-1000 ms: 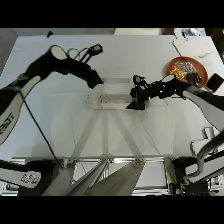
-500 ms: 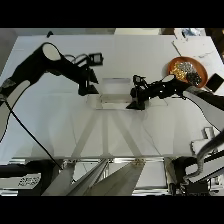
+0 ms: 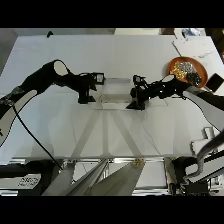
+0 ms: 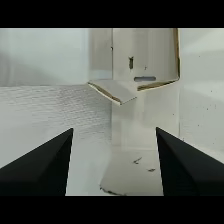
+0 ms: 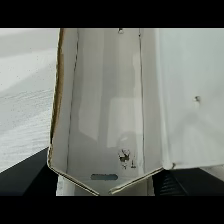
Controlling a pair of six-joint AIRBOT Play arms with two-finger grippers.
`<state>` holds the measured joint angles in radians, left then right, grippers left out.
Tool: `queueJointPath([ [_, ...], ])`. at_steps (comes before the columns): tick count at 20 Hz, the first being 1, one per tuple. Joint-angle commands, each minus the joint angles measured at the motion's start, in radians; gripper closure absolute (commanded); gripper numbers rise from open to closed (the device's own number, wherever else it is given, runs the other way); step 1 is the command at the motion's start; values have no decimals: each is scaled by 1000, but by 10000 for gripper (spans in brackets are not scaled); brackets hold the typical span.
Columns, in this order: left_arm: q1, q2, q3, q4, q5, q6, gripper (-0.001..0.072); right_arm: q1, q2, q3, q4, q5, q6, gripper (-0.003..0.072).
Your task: Fold the box and place the chain.
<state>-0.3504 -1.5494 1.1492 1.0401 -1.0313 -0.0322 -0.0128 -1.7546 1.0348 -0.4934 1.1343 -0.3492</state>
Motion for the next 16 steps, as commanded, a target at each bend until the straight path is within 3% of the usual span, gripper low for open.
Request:
queueJointPath([
  [1, -1, -27, -35, -30, 40, 53, 156, 0, 0, 0, 0, 0, 0, 163],
  [4, -1, -52, -35, -129, 40, 101, 157, 0, 0, 0, 0, 0, 0, 163],
  [6, -2, -58, -35, -175, 40, 143, 282, 0, 0, 0, 0, 0, 0, 163],
  [7, -2, -58, -35, -184, 40, 173, 296, 0, 1, 0, 0, 0, 0, 163],
  [16, -2, -70, -35, -183, 25, 191, 319, 0, 0, 0, 0, 0, 0, 163],
])
